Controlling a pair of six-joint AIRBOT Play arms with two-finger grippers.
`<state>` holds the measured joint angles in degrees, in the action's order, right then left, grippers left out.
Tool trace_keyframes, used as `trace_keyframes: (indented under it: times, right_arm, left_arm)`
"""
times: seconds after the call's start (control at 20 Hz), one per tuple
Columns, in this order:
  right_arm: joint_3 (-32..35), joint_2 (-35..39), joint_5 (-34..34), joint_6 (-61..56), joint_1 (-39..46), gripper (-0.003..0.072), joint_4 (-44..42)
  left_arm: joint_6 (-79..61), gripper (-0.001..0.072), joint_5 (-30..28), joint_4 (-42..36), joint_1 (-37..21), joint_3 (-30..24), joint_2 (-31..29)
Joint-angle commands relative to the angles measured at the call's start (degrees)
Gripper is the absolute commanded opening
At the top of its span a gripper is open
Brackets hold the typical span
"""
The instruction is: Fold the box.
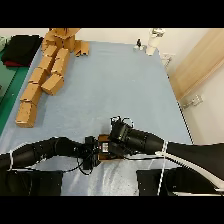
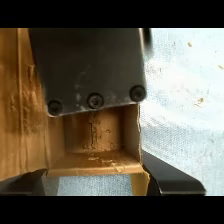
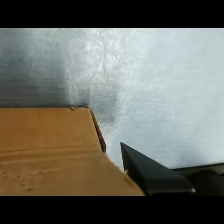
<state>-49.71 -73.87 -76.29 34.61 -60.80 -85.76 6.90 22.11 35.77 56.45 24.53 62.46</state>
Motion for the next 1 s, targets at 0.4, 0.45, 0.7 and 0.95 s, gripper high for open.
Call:
trace_keyframes:
  times: [0.4, 0.45, 0.7, 0.95]
  right_arm:
    - [-0.1, 9.6, -4.2, 1.0, 0.0, 0.0516, 2.1]
    - [-0.1, 10.5, -6.0, 1.0, 0.0, 0.0499, 3.7]
    - [-0.1, 15.1, -8.8, 3.1, 0.0, 0.0431, 9.7]
    - [2.3, 15.3, -11.5, 13.6, 3.5, 0.001, 17.6]
  left_arm:
    - [0.1, 0.0351, -0.1, 0.0, 0.0, 0.0, 0.0]
    - [0.1, 0.0351, -0.1, 0.0, 0.0, 0.0, 0.0]
    - [0.1, 0.0351, -0.1, 0.0, 0.0, 0.0, 0.0]
    - [0.1, 0.0351, -0.1, 0.0, 0.0, 0.0, 0.0]
